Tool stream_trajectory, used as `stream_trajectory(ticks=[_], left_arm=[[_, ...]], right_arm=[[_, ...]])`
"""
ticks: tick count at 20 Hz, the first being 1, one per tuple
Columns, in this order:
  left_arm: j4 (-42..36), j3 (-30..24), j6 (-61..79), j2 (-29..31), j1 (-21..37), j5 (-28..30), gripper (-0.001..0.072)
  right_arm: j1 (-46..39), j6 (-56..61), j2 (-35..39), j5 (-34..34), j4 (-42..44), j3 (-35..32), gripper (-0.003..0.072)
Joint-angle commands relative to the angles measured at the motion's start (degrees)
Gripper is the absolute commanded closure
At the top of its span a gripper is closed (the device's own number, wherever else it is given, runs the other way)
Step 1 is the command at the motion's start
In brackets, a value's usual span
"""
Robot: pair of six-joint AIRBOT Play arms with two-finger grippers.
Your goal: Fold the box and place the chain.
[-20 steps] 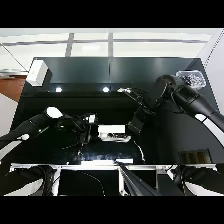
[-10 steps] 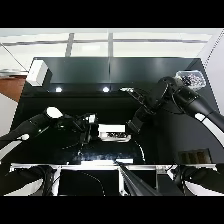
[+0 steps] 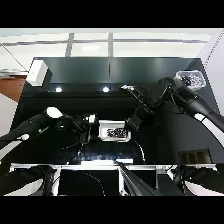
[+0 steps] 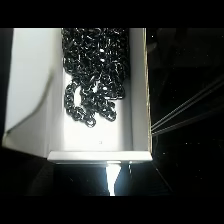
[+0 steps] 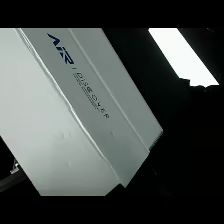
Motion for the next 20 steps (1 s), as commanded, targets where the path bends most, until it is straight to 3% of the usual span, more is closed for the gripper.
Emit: stream_trajectory(ticks=[1, 5, 7, 10, 16, 18, 20], left_arm=[[0.0, 0.0, 0.0, 0.0, 0.0, 0.0, 0.0227], [0.0, 0.0, 0.0, 0.0, 0.0, 0.0, 0.0227], [0.0, 0.0, 0.0, 0.0, 0.0, 0.0, 0.0227], [0.0, 0.0, 0.0, 0.0, 0.0, 0.0, 0.0227], [0.0, 0.0, 0.0, 0.0, 0.0, 0.0, 0.0227], [0.0, 0.0, 0.0, 0.0, 0.0, 0.0, 0.0227], [0.0, 0.0, 0.0, 0.0, 0.0, 0.0, 0.0227]], right_arm=[[0.0, 0.1, 0.0, 1.0, -0.4, 0.0, -0.0007], [-0.1, 0.1, 1.3, -8.7, 1.3, 5.5, -0.0006], [-0.6, -0.1, 3.5, -8.6, 1.3, 9.3, -0.0007], [-1.5, -5.1, 5.2, -3.0, 0.8, 9.4, -0.0007], [1.2, -25.7, 5.0, 20.0, 2.1, -6.4, -0.0007], [-1.5, -25.7, 6.1, 22.0, -0.7, -3.1, -0.0007], [-6.6, -25.7, 10.1, 18.9, -0.7, 3.5, -0.0007]])
